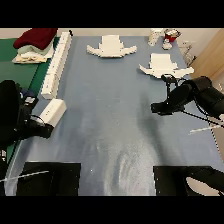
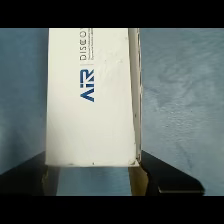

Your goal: Fold the box.

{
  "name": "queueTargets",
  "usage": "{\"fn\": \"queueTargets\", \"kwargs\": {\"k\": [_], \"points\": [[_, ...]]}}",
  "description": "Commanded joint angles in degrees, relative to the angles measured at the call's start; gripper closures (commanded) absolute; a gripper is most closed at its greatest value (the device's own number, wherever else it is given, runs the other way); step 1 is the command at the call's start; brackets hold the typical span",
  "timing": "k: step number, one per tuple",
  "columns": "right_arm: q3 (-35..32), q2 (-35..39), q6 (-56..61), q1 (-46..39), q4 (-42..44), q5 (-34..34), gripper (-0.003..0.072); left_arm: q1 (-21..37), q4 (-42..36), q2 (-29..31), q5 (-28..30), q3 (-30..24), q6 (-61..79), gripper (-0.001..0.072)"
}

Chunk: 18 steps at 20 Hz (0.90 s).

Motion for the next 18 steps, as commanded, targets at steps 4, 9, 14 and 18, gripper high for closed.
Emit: {"fn": "queueTargets", "kwargs": {"k": [4, 9, 14, 18], "points": [[0.04, -0.04, 0.02, -0.02, 0.04, 0.0, 0.0681, 7.56, 1.53, -8.0, 9.03, -0.39, -1.53, 0.0267], [0.04, -0.04, 0.02, -0.02, 0.04, 0.0, 0.0681, 7.43, -7.93, -18.45, 17.99, 0.83, 4.2, 0.0267], [0.04, -0.04, 0.02, -0.02, 0.04, 0.0, 0.0681, 7.43, -13.29, -27.3, 21.97, 4.22, 11.87, 0.0267], [0.04, -0.04, 0.02, -0.02, 0.04, 0.0, 0.0681, 7.43, -20.11, -33.09, 22.38, 6.82, 20.46, 0.0267]]}}
